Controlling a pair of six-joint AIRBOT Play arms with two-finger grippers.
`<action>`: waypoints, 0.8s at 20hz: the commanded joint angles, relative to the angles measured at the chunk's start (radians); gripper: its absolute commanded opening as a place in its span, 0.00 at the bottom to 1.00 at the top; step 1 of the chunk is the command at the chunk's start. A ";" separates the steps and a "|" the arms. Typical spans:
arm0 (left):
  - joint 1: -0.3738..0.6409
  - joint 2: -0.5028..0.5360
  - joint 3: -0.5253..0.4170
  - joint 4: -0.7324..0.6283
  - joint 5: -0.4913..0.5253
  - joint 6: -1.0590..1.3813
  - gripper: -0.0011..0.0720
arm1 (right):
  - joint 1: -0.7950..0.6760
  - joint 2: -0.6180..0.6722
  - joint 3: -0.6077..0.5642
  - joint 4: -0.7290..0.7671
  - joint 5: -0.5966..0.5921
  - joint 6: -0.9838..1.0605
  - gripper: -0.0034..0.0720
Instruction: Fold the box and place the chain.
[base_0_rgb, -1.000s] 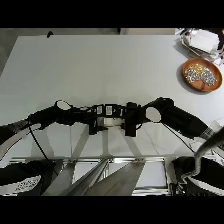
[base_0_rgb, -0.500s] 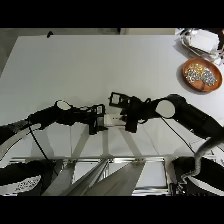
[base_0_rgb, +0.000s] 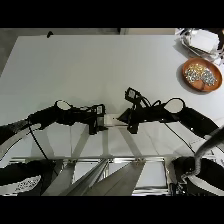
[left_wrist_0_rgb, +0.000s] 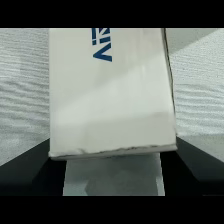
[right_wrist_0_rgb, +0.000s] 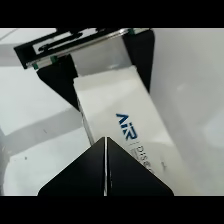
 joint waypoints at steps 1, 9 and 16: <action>0.000 0.001 0.000 0.000 0.000 0.000 0.30 | -0.007 -0.074 -0.043 0.119 0.000 -0.113 0.05; 0.000 0.001 0.000 0.000 0.000 0.000 0.30 | -0.001 -0.117 -0.078 0.090 0.027 -0.128 0.05; 0.000 0.001 0.000 0.000 0.000 0.000 0.30 | -0.002 -0.074 -0.041 0.124 0.030 -0.125 0.06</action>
